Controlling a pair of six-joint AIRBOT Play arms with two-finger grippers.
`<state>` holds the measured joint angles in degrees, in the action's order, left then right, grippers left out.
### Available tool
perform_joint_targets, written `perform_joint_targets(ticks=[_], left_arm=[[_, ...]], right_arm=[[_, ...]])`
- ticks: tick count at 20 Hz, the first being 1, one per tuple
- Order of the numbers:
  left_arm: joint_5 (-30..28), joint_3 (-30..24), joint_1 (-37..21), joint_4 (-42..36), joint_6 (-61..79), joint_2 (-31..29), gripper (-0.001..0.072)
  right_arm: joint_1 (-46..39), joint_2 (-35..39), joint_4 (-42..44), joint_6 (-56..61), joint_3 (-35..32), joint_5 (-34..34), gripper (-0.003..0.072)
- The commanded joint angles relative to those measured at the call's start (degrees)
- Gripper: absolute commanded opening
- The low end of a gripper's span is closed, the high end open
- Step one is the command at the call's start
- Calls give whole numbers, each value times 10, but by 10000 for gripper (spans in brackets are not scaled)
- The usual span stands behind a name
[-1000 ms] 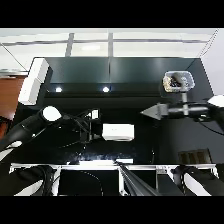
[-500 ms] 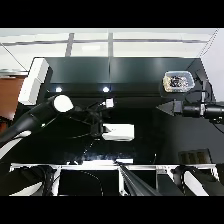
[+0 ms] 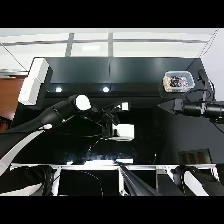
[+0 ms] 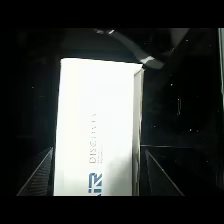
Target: Fold the box and place the chain.
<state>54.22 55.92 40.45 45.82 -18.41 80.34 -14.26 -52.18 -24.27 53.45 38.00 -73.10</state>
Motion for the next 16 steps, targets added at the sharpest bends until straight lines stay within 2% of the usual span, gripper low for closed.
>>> perform_joint_targets(ticks=[1, 10, 16], left_arm=[[-2, 2, 12, 33, -1, 5, 707], [2, 2, 13, 40, -26, -1, 707], [-4, 2, 35, 48, -31, -1, 709]], right_arm=[[0, 0, 0, 2, 1, 5, 16], [0, 0, 0, 4, 1, 5, 16], [0, 1, 0, 3, 1, 5, 16]])
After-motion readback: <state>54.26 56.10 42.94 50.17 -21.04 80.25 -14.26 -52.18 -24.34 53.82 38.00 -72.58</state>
